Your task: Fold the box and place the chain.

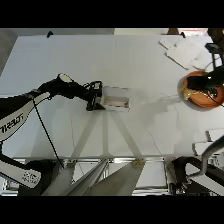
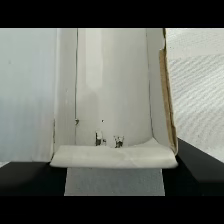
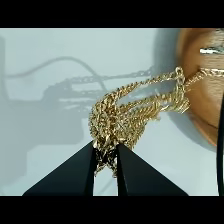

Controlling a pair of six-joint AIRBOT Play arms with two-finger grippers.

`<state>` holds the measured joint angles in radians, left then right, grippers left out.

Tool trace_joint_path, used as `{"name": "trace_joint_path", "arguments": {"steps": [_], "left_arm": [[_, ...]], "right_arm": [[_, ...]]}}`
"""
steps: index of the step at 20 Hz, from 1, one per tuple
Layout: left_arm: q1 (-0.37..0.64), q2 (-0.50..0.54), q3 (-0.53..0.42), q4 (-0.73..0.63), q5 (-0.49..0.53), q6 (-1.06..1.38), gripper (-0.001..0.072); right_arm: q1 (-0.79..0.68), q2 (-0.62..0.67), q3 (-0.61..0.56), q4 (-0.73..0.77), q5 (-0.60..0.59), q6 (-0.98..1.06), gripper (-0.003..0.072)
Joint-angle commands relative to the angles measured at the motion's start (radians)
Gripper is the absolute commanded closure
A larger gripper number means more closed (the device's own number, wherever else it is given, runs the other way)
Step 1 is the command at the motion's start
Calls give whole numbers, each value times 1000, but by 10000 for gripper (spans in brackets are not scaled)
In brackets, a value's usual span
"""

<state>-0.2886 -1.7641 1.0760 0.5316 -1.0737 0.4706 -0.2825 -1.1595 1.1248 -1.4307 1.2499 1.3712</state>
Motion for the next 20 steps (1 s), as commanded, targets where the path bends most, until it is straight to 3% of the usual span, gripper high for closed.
{"name": "trace_joint_path", "arguments": {"steps": [1, 9, 20], "left_arm": [[0, 0, 0, 0, 0, 0, 333], [0, 0, 0, 0, 0, 0, 333], [0, 0, 0, 0, 0, 0, 333]], "right_arm": [[129, 3, 1, -2, -18, 56, 679], [374, 0, 1, -2, -127, 121, 679], [556, -8, 1, -1, -217, 121, 679]]}}
